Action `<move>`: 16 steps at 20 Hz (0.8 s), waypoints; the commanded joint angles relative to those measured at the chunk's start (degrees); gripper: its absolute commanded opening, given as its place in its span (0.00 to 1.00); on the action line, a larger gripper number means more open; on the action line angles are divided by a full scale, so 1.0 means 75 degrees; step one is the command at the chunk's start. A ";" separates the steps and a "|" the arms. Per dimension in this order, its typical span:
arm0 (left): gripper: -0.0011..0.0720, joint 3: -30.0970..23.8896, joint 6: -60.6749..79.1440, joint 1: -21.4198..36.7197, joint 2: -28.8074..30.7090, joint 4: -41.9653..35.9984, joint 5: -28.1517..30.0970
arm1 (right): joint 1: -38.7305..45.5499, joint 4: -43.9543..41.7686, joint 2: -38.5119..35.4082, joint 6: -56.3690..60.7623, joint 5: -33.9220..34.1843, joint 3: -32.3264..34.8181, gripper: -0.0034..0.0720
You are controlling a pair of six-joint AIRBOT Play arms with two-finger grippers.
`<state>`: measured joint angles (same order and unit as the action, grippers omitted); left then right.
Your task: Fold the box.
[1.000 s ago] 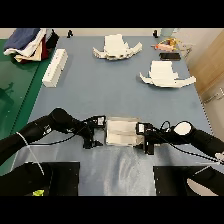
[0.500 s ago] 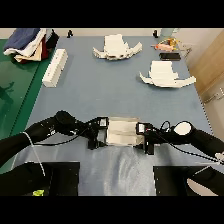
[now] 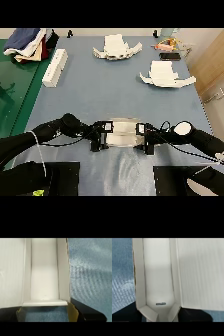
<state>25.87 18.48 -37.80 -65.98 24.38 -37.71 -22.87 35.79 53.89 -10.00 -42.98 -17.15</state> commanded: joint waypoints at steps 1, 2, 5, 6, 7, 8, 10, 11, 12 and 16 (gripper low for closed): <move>0.96 0.0003 -0.0052 -0.0058 -0.0032 0.0000 0.0187 | 0.0006 -0.0003 -0.0006 0.0009 0.0012 -0.0006 0.73; 0.96 0.0003 -0.0064 -0.0058 -0.0032 0.0000 0.0201 | 0.0006 -0.0003 -0.0006 0.0009 0.0012 -0.0006 0.73; 0.86 0.0003 -0.0067 -0.0058 -0.0032 0.0003 0.0230 | 0.0006 -0.0003 -0.0006 0.0009 0.0012 -0.0006 0.73; 0.65 0.0003 -0.0061 -0.0058 -0.0032 0.0012 0.0230 | 0.0006 -0.0003 -0.0006 0.0009 0.0012 -0.0006 0.73; 0.59 0.0003 -0.0044 -0.0061 -0.0032 0.0012 0.0236 | 0.0006 -0.0003 -0.0006 0.0009 0.0012 -0.0006 0.73; 0.59 0.0003 -0.0044 -0.0061 -0.0032 0.0009 0.0236 | 0.0006 -0.0003 -0.0006 0.0009 0.0012 -0.0006 0.73; 0.59 0.0003 -0.0041 -0.0058 -0.0032 0.0009 0.0236 | 0.0006 -0.0003 -0.0006 0.0009 0.0012 -0.0006 0.73; 0.59 0.0003 -0.0041 -0.0058 -0.0032 0.0009 0.0236 | 0.0006 -0.0003 -0.0006 0.0009 0.0012 -0.0006 0.73; 0.59 0.0003 -0.0044 -0.0058 -0.0032 0.0009 0.0233 | 0.0006 -0.0003 -0.0006 0.0009 0.0012 -0.0006 0.73; 0.59 0.0003 -0.0047 -0.0058 -0.0032 0.0006 0.0236 | 0.0006 -0.0003 -0.0006 0.0009 0.0012 -0.0006 0.73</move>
